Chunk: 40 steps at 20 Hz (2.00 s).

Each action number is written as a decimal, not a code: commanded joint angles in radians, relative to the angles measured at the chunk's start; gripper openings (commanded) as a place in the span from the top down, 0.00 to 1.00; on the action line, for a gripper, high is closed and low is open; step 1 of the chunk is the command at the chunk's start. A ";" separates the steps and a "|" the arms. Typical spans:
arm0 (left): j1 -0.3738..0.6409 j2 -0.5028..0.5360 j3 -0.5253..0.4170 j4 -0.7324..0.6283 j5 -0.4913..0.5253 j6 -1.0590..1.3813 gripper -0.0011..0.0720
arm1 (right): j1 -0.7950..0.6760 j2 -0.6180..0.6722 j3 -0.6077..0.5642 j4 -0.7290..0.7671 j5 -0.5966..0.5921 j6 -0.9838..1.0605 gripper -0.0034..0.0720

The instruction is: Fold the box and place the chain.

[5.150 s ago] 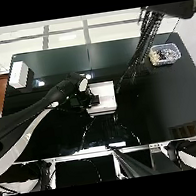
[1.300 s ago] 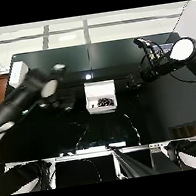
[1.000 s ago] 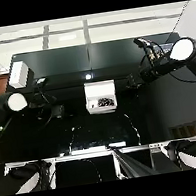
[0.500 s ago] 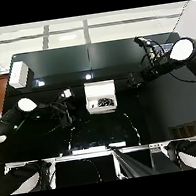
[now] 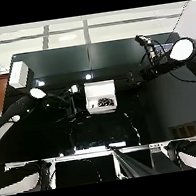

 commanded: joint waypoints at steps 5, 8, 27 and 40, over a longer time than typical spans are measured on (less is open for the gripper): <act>-0.047 -0.045 0.040 -0.005 -0.044 0.056 0.01 | 0.000 0.000 0.000 0.001 -0.039 0.003 0.60; -0.058 -0.046 0.042 -0.010 -0.043 0.056 0.01 | 0.000 0.000 0.000 0.001 -0.039 0.003 0.60; -0.102 -0.066 0.067 -0.067 -0.039 -0.035 0.01 | 0.000 -0.001 0.000 0.001 -0.044 0.003 0.60; -0.123 -0.066 0.067 -0.039 -0.036 -0.035 0.52 | 0.000 -0.076 0.003 0.024 -0.526 0.069 0.05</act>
